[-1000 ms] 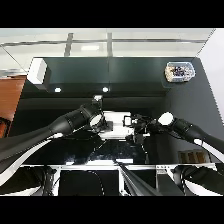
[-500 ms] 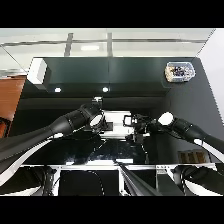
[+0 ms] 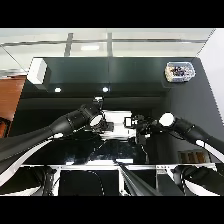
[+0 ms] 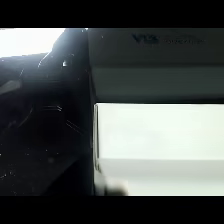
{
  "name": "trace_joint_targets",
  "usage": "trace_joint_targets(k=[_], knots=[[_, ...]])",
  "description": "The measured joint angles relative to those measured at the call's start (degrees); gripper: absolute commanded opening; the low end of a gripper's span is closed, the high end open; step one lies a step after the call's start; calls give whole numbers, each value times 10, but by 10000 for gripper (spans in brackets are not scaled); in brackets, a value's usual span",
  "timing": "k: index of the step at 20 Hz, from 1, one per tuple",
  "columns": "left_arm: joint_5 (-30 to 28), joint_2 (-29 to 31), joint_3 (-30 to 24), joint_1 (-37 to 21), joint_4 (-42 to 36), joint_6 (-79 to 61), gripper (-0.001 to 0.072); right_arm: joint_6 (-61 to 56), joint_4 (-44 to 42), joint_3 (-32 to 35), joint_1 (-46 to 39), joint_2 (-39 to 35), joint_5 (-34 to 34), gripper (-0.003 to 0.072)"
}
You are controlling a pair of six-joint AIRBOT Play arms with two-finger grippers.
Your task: Fold the box and place the chain.
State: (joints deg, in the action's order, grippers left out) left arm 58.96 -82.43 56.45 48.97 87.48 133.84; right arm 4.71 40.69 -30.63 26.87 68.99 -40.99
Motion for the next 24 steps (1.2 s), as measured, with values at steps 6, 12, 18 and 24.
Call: trace_joint_targets(k=[6,12,18,24], knots=[[0,0,0,0,0,1,26,-22,66,-1,0,-49,-12,550],[1,0,0,0,-1,1,25,-27,40,-1,0,-60,-14,180],[2,0,0,0,-6,1,26,-28,-49,-1,9,-43,3,180],[1,0,0,0,-10,1,25,-28,-94,-1,17,-20,14,349]])
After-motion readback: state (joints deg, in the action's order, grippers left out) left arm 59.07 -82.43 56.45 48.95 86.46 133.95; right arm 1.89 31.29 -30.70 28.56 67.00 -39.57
